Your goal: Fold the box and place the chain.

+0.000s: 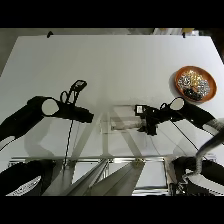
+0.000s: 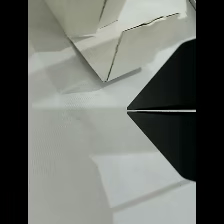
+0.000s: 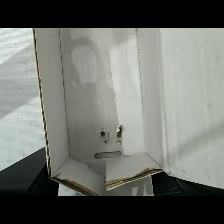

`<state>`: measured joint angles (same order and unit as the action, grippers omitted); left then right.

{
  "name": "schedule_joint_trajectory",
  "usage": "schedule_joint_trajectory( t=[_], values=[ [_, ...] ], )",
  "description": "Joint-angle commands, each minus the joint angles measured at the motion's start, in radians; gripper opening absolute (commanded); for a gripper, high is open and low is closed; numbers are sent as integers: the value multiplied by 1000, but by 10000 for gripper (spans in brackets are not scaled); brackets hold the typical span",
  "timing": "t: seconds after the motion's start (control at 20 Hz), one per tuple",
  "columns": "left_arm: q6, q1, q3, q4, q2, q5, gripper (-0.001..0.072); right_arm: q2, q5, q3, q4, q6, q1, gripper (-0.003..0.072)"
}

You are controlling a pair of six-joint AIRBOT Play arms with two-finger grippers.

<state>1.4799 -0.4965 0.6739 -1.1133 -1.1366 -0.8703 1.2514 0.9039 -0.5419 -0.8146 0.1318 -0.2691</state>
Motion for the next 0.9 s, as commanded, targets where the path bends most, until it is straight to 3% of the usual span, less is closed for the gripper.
schedule_joint_trajectory(
  t=[0.0, 0.45, 0.85],
  values=[
    [47, -5, 0, 123, -132, 29, 4, 0, 0, 0, 0, 0, 0, 318],
    [55, -40, 0, 180, -190, 20, 3, 0, 0, 0, 0, 0, 0, 318],
    [51, -79, 32, 246, -104, 23, 12, 0, 0, 0, 0, 0, 0, 318]
  ],
)
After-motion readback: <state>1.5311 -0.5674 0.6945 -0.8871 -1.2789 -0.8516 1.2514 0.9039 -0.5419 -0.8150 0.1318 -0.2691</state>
